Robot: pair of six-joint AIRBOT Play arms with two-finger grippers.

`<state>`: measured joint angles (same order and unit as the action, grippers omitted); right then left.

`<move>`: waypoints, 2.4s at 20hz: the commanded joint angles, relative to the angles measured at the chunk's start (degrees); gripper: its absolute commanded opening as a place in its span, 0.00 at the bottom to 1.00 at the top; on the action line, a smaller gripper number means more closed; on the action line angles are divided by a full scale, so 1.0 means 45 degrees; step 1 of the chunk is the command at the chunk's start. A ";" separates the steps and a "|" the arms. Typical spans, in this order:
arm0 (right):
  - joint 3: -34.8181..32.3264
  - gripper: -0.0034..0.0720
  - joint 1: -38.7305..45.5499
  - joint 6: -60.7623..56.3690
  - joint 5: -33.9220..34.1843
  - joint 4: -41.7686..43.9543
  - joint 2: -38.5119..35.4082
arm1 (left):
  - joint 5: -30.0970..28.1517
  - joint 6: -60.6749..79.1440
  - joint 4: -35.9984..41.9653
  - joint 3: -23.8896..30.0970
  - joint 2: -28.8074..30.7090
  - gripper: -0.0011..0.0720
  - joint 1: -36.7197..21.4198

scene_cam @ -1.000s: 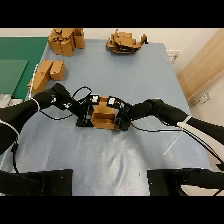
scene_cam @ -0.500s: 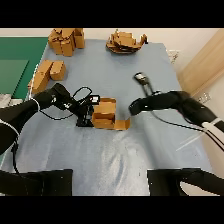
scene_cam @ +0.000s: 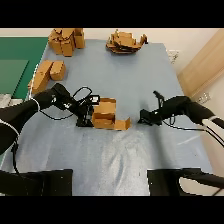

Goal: Fold the box.

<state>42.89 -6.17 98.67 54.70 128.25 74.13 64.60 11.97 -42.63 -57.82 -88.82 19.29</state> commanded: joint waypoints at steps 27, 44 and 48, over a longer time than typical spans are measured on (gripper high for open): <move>0.0981 0.19 -0.2220 0.1336 0.0913 0.4566 0.0194 | 0.0010 0.0000 -0.0005 -0.0005 0.0005 0.40 0.0000; 0.1103 0.05 -0.2113 -0.2744 0.0034 -0.1224 -0.2773 | -0.0034 0.0000 -0.0010 -0.0005 0.0005 0.40 -0.0024; 0.0257 0.05 -0.0942 -0.3555 0.0529 -0.1841 -0.2346 | -0.0039 0.0000 -0.0005 -0.0005 0.0005 0.40 -0.0024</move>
<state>46.11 -13.23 87.53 55.79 124.90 63.35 64.53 11.97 -42.65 -57.82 -88.82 19.22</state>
